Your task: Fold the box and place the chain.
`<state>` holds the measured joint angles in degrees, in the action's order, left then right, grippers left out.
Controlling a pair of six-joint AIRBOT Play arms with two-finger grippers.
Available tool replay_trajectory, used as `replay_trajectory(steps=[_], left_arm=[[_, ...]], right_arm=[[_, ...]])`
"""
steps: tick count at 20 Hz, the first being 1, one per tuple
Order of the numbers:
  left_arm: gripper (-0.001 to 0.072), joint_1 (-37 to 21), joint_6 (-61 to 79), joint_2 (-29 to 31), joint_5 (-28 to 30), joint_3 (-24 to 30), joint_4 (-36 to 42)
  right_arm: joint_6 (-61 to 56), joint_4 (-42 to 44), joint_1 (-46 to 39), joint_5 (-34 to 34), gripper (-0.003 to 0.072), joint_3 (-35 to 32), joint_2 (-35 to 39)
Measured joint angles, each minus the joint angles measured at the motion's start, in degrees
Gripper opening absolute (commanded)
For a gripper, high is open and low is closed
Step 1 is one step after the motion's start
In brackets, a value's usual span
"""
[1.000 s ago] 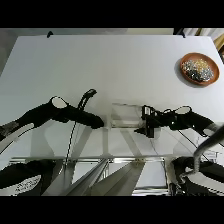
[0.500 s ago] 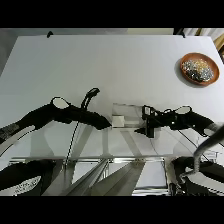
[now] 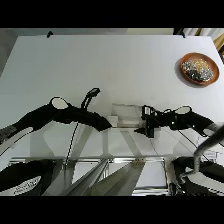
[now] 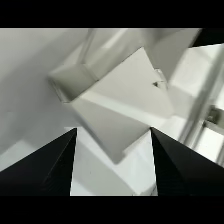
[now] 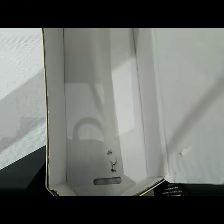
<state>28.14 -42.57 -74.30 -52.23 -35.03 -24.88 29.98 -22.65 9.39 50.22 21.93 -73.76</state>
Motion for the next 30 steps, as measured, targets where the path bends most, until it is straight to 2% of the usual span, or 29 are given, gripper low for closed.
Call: replay_trajectory(steps=[3,5,8,14,30], left_arm=[[0.052,0.1,-2.5,0.1,-0.1,0.0,-2.4],[0.0627,0.3,-4.8,0.2,0.5,0.0,-3.2],[0.0628,1.3,-9.4,0.2,1.9,-0.9,-4.3],[0.0628,5.4,-21.8,-0.5,2.7,-7.5,-12.2],[0.0627,13.9,-45.5,-7.6,3.2,-17.4,-28.7]], right_arm=[[0.0,0.0,0.0,0.0,0.0323,0.0,0.0],[0.0,0.0,0.0,0.0,0.0323,0.0,0.0],[0.0,0.0,0.0,0.0,0.0323,0.0,0.0],[0.0,0.0,0.0,0.1,0.0323,0.0,0.0],[0.0,0.0,0.0,0.1,0.0323,0.0,0.0]])
